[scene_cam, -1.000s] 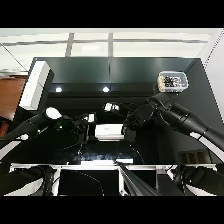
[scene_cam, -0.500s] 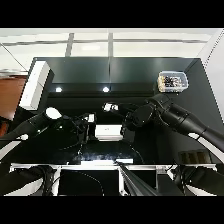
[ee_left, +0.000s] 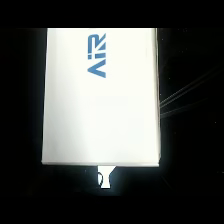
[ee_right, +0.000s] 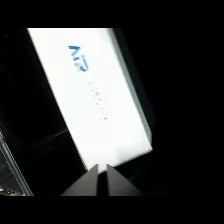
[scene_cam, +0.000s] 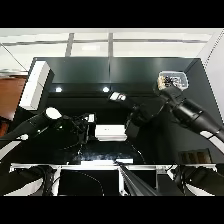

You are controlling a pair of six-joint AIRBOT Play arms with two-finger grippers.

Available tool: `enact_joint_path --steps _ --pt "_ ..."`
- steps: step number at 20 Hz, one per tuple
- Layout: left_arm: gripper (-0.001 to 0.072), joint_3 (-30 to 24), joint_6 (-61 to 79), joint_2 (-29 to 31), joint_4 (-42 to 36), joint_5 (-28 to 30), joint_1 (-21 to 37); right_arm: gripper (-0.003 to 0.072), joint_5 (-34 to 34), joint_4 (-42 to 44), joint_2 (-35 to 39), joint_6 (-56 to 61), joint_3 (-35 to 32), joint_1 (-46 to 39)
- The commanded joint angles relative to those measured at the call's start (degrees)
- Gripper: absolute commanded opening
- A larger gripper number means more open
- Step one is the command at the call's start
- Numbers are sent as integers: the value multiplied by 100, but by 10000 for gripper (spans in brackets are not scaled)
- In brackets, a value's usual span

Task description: Fold the box and place the chain.

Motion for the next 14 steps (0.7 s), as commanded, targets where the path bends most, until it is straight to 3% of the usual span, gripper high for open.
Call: enact_joint_path --steps 1,5,8,14 --pt "401 -4 0 -4 0 4 0 30 -328 308 122 1147 -136 -765" --pt "404 -4 0 -4 0 4 0 26 654 2970 107 1346 -979 -1237" --pt "404 -4 0 -4 0 4 0 26 1049 3316 -33 1508 -1392 -901" --pt "404 -4 -2 -4 0 4 0 26 1394 3314 -380 1641 -1421 -584"
